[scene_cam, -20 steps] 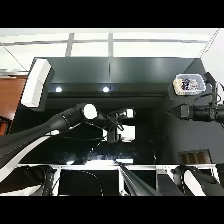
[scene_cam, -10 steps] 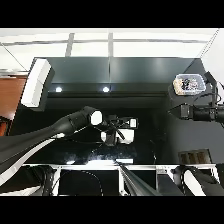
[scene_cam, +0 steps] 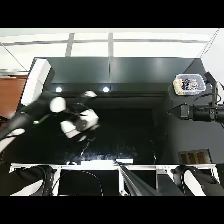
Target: Fold the box and place the chain.
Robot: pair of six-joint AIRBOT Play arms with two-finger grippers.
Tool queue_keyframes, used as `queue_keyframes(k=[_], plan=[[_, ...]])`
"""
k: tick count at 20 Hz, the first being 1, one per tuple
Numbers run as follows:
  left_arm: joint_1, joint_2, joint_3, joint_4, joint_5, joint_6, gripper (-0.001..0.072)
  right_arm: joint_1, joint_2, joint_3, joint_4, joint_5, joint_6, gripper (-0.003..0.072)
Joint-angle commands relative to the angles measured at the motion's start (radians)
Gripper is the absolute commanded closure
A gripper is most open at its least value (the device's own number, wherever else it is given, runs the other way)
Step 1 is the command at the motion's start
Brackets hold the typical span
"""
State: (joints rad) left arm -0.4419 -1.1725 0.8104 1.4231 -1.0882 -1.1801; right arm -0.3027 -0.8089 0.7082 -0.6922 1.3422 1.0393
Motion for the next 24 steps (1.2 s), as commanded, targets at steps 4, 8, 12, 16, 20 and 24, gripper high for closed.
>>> queue_keyframes(k=[4, 8, 12, 16, 20, 24], plan=[[0.646, 0.148, -0.142, 0.196, -0.116, -0.293, 0.0304, 0.0, 0.0, 0.0, 0.0, -0.015, 0.0, 0.067], [0.923, 0.141, -0.137, 0.132, -0.028, -0.191, 0.0304, 0.0, 0.0, 0.0, 0.0, -0.026, 0.001, 0.067], [1.013, 0.137, -0.137, 0.082, 0.035, 0.125, 0.0304, 0.0, 0.0, 0.0, 0.0, -0.026, 0.013, 0.067], [1.029, 0.097, -0.118, -0.016, 0.1, 0.302, 0.0305, 0.0, 0.0, 0.0, 0.0, -0.028, 0.016, 0.0671], [1.028, -0.005, -0.061, -0.172, 0.14, 0.388, 0.0304, 0.0, 0.0, 0.0, 0.0, -0.063, 0.019, 0.0671], [1.028, -0.104, 0.011, -0.171, 0.14, 0.387, 0.0304, 0.0, 0.0, 0.0, 0.0, -0.066, 0.031, 0.067]])
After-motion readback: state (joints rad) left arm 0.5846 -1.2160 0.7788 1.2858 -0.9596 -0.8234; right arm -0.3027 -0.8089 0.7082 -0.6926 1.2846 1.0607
